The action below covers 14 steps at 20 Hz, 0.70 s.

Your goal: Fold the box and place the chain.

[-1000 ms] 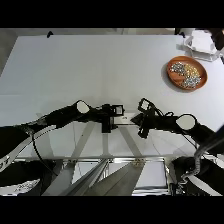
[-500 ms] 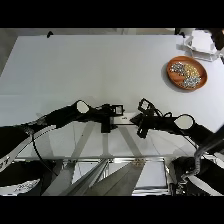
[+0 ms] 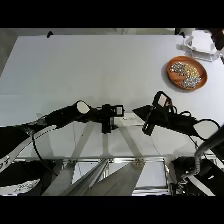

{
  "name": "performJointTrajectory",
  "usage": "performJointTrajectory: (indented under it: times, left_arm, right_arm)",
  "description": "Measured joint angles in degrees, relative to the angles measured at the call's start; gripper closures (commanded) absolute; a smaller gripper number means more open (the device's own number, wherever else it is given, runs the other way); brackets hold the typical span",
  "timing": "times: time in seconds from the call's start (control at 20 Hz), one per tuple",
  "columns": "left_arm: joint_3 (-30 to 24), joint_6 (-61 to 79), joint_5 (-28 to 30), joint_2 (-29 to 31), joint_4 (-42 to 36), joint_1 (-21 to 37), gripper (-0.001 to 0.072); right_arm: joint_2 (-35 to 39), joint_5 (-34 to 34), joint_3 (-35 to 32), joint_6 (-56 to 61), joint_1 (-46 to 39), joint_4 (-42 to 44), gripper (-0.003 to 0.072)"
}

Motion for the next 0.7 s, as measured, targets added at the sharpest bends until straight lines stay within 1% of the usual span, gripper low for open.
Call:
performJointTrajectory:
  times: [0.1, 0.15, 0.25, 0.3, 0.35, 0.4, 0.5, 0.7]
  left_arm:
    - [0.0, -0.02, 0.0, 0.0, -0.02, 0.0, 0.0505]
    - [0.0, -0.02, 0.0, 0.0, -0.02, 0.0, 0.0505]
    - [0.0, -0.04, -0.02, 0.0, -0.02, 0.0, 0.0505]
    - [0.0, -0.04, 0.0, 0.0, -0.02, 0.0, 0.0505]
    - [0.0, -0.04, -0.02, 0.0, -0.02, 0.0, 0.0505]
    - [0.0, -0.07, -0.02, 0.0, -0.02, 0.0, 0.0505]
    - [0.0, -0.07, -0.09, 0.0, -0.04, 0.0, 0.0505]
    - [0.0, -0.09, -0.55, 0.0, -0.15, 0.0, 0.0506]
  right_arm:
    - [3.04, 1.31, 0.33, 16.39, -1.16, -9.9, 0.0668]
    - [4.24, 3.54, 0.42, 25.88, -2.19, -16.37, 0.0668]
    - [6.14, 10.71, 0.55, 45.62, -5.51, -30.88, 0.0668]
    - [6.71, 15.72, 0.55, 53.31, -7.67, -37.4, 0.0667]
    - [7.08, 19.65, 0.59, 58.64, -9.81, -42.01, 0.0667]
    - [7.45, 22.62, 0.7, 63.08, -12.17, -45.88, 0.0667]
    - [7.76, 26.99, 0.79, 68.63, -16.22, -50.64, 0.0667]
    - [8.0, 30.84, 0.83, 73.57, -20.7, -54.69, 0.0666]
